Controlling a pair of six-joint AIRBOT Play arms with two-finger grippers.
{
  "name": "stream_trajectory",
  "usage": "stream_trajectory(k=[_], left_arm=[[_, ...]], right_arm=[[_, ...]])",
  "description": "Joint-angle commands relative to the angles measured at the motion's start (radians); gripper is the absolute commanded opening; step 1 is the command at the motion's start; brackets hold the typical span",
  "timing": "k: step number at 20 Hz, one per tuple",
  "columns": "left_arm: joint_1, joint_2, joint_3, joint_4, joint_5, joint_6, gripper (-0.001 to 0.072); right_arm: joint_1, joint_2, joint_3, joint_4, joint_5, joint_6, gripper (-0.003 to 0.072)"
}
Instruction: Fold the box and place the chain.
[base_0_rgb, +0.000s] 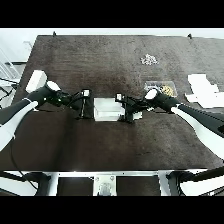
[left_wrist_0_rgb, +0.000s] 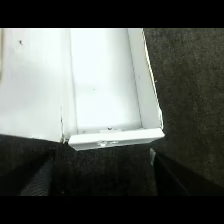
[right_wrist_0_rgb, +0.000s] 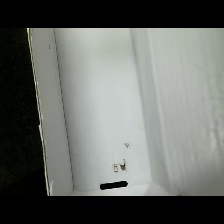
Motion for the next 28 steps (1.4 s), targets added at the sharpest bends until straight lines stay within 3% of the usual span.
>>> stream_trajectory(k=[1, 18, 28], left_arm=[[-0.008, -0.007, 0.000, -0.025, 0.014, 0.002, 0.0720], [-0.046, -0.030, 0.000, -0.024, 0.002, -0.037, 0.0720], [-0.096, -0.033, 0.001, 0.065, 0.090, -0.105, 0.0720]], right_arm=[[0.000, -0.001, 0.000, 0.000, 0.000, 0.000, 0.0575], [0.000, -0.001, 0.000, 0.000, 0.000, 0.000, 0.0574], [0.000, -0.001, 0.000, 0.000, 0.000, 0.000, 0.0575]])
